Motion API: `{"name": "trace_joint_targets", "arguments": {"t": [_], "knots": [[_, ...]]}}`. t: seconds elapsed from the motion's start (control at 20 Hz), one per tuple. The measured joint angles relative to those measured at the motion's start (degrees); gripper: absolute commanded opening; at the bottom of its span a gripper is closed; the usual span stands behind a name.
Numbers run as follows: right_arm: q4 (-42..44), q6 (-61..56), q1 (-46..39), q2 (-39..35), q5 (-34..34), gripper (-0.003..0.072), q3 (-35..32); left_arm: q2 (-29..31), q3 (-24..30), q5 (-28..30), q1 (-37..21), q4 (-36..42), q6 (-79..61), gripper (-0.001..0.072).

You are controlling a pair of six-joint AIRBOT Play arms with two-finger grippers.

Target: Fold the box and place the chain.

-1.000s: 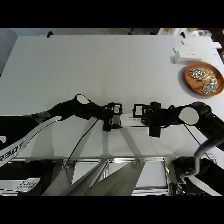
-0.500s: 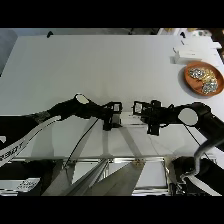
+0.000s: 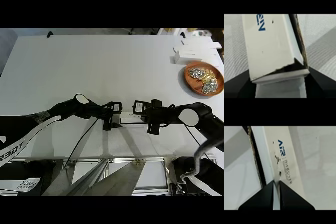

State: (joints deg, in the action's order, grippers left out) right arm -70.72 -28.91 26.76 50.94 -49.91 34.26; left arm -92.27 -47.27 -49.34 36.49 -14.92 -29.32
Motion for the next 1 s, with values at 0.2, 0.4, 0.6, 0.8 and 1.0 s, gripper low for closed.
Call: {"name": "trace_joint_targets", "arguments": {"t": [0.2,0.4,0.6,0.8,1.0], "knots": [[0.17,-0.02,0.0,0.44,-0.02,0.006,-0.52,0.0,0.0,-0.07,0.0,-0.07,-0.02,0.0185],[0.46,-0.07,0.02,0.59,-0.09,0.0219,-0.81,-0.02,0.0,-0.15,0.0,-0.07,-0.02,0.0185],[0.81,-0.07,0.02,0.55,-0.66,0.0242,-0.85,-0.02,0.0,-0.24,0.0,-0.07,0.0,0.0185],[0.46,0.07,0.0,-1.01,-0.24,0.0242,-0.87,-0.02,0.02,-0.96,0.04,-0.39,-0.2,0.0185],[0.9,0.24,0.0,-2.51,-0.46,0.0239,-0.85,-0.02,0.02,-0.81,0.04,-0.42,-0.22,0.0185]]}}
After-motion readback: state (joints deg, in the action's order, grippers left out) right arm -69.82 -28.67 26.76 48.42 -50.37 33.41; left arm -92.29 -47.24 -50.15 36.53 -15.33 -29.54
